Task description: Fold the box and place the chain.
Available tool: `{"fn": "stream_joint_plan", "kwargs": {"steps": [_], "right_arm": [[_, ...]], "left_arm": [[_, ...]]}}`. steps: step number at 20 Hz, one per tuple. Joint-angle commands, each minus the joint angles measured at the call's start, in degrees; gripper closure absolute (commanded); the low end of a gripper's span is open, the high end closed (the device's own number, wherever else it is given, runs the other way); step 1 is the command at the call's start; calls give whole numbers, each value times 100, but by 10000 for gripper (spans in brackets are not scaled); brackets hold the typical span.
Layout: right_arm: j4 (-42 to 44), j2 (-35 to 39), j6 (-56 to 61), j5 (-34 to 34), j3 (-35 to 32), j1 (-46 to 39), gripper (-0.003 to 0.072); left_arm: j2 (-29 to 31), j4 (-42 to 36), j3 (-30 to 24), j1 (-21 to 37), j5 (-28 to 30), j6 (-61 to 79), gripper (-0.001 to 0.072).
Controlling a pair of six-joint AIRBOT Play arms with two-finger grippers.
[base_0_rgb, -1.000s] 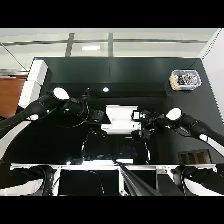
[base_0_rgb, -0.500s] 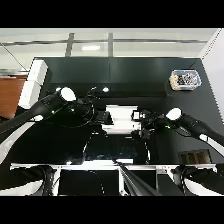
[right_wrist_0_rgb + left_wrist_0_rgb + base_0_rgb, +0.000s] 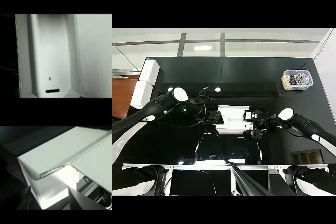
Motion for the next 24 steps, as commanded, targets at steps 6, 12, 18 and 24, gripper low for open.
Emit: {"fn": "stream_joint_plan", "kwargs": {"steps": [6, 12, 18, 24], "right_arm": [[0, 0, 2, 0, -2, 2, 504], [0, 0, 0, 0, -2, 2, 504], [0, 0, 2, 0, -2, 2, 504], [0, 0, 2, 0, -2, 2, 504]], "left_arm": [[4, 970, 299, -514, 328, -1119, 208], [2, 2319, 538, -1040, 407, -2564, 208], [-31, 2876, 540, -1250, 402, -3206, 208], [-55, 3171, 721, -1541, 175, -3523, 210]]}}
